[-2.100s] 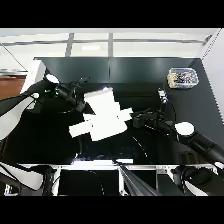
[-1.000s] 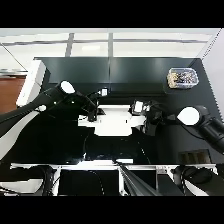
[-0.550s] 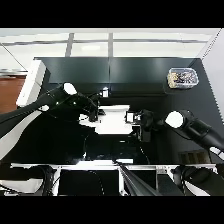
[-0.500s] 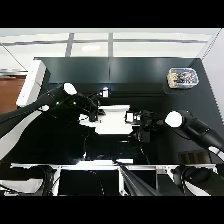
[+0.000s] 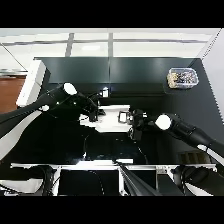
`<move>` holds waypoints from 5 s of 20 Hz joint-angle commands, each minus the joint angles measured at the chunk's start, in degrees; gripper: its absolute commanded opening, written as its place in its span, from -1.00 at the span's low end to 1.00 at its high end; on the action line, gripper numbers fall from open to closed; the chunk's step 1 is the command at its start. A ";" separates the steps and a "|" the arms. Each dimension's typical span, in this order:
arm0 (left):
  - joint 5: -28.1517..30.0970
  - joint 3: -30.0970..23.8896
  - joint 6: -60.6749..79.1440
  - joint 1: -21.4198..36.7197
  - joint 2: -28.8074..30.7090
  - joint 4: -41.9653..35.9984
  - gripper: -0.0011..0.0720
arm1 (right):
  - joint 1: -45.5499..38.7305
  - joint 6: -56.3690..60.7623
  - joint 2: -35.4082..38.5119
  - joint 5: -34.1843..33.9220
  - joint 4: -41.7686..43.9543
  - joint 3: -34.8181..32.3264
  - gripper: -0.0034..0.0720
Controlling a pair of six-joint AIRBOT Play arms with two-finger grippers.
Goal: Fold the box and place the chain.
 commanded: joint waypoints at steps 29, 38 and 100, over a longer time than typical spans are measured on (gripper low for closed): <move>-6.78 -0.02 -1.70 -0.90 -0.02 -0.26 -0.89 | -9.88 -25.79 -5.40 10.01 22.58 0.87 0.99; -2.67 -0.02 -1.66 -0.87 0.00 -0.24 -0.90 | -9.84 -26.01 -8.96 8.61 22.14 0.87 0.99; 6.03 -3.85 -26.91 -0.90 8.04 -1.68 -0.89 | -9.42 -25.53 -9.64 6.19 18.88 0.87 -0.75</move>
